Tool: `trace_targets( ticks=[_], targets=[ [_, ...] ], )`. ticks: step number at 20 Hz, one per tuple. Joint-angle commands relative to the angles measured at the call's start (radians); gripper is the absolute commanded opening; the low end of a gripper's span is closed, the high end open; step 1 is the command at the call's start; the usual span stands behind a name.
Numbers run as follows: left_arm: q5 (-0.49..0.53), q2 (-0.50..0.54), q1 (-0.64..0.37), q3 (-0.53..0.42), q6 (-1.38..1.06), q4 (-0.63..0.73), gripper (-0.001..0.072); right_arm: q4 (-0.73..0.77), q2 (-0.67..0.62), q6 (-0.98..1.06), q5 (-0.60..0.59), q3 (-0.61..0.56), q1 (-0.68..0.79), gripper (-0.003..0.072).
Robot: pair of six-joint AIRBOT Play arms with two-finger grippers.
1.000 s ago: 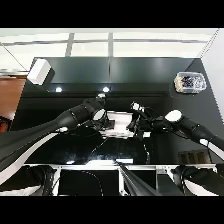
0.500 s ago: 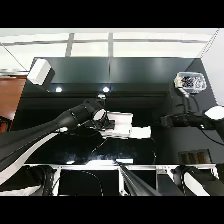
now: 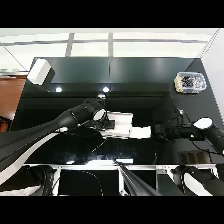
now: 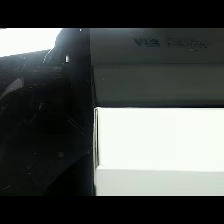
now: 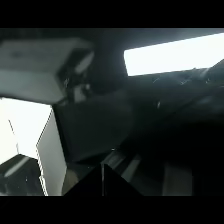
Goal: Fold the box and place the chain.
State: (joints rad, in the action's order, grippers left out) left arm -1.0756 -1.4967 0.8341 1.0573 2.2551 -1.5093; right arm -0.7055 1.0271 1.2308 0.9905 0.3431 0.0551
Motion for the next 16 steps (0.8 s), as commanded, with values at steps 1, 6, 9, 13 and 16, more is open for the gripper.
trace_targets(
  ticks=[1,6,9,13,16],
  targets=[
    [0.001,0.000,-0.001,0.000,0.000,0.000,0.0026,0.076,0.051,0.006,-0.065,-0.011,-0.105,0.0011],
    [0.000,0.000,-0.001,0.000,0.000,0.000,0.0026,0.281,0.071,-0.135,-0.103,-0.007,-0.195,0.0012],
    [-0.002,0.000,-0.001,0.000,0.000,-0.001,0.0026,0.306,0.071,-0.215,0.005,0.047,-0.182,0.0015],
    [-0.002,0.000,-0.001,0.000,0.000,0.000,0.0026,0.322,0.071,-0.214,0.026,0.091,-0.184,0.0517],
    [0.000,0.000,-0.001,0.000,0.000,-0.001,0.0026,0.341,0.071,-0.218,0.029,0.092,-0.187,0.0618]
  ],
)
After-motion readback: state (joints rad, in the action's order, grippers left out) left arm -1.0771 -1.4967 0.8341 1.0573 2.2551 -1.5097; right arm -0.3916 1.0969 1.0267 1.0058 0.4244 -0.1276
